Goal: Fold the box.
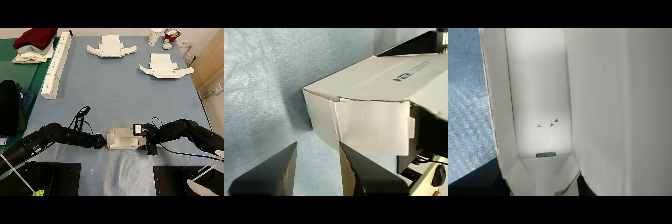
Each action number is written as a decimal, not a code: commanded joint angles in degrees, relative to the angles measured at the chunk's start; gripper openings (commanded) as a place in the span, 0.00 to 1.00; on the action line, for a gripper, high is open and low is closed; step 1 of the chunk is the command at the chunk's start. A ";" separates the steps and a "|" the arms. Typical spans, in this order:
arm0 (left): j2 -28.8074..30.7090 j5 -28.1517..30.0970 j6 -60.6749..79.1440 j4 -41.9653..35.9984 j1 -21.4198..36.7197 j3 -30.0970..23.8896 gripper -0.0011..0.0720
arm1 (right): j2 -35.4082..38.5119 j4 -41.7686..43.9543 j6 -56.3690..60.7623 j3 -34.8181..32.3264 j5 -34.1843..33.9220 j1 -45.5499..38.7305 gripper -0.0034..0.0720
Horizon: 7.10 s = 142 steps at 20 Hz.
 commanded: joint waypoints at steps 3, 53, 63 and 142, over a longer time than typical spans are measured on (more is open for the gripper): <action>0.04 -0.13 0.04 -0.09 0.00 0.15 0.57 | -0.02 0.02 -0.02 0.02 0.00 0.00 0.63; -33.38 -17.42 -66.01 47.98 -27.54 34.18 0.03 | -0.02 0.00 -0.02 0.02 0.00 0.00 0.63; -33.38 -17.40 -66.12 47.76 -27.61 34.18 0.67 | -0.02 0.00 -0.02 0.02 0.00 0.00 0.63; -19.76 10.64 101.61 -20.41 -4.04 2.75 0.62 | -0.02 0.00 -0.02 0.02 0.00 0.00 0.63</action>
